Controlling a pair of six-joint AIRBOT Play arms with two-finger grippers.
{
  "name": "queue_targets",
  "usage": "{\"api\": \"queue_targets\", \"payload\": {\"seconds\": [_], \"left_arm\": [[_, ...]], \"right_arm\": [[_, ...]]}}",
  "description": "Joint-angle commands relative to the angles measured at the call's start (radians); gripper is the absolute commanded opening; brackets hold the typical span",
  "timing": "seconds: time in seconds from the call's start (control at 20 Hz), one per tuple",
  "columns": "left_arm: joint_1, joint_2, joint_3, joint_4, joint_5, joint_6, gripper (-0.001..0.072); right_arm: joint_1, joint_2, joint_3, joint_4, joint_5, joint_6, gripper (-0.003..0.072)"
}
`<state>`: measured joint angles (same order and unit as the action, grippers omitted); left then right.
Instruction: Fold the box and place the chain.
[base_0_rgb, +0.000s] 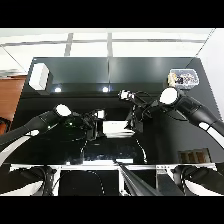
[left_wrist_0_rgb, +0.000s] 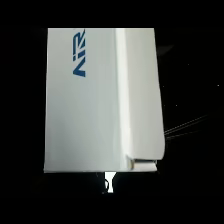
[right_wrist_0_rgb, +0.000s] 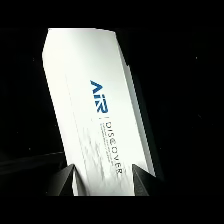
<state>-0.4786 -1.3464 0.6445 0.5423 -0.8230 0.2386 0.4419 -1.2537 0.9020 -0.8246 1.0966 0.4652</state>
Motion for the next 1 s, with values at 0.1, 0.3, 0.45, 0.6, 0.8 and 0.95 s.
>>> {"api": "queue_targets", "payload": {"seconds": [0.1, 0.3, 0.45, 0.6, 0.8, 0.95], "left_arm": [[0.000, -0.001, 0.000, 0.000, 0.000, 0.000, 0.0457], [0.000, -0.001, 0.000, 0.000, 0.000, 0.001, 0.0458], [0.000, -0.001, 0.000, 0.000, 0.000, 0.000, 0.0458], [0.000, -0.001, 0.000, 0.000, 0.000, 0.000, 0.0458], [0.000, -0.001, 0.000, 0.000, 0.000, 0.001, 0.0458], [0.000, -0.001, 0.000, 0.000, 0.000, 0.000, 0.0458]], "right_arm": [[0.002, 0.000, 0.000, -0.020, -0.005, 0.018, 0.0416], [0.008, 0.000, -0.011, -0.022, -0.016, 0.018, 0.0416], [0.035, 0.000, -0.013, -0.023, -0.055, 0.018, 0.0415], [0.042, 0.000, -0.013, -0.030, -0.053, 0.018, 0.0415], [0.045, 0.000, -0.018, -0.042, -0.052, 0.021, 0.0415], [0.045, 0.000, -0.018, -0.045, -0.025, 0.020, 0.0415]]}}
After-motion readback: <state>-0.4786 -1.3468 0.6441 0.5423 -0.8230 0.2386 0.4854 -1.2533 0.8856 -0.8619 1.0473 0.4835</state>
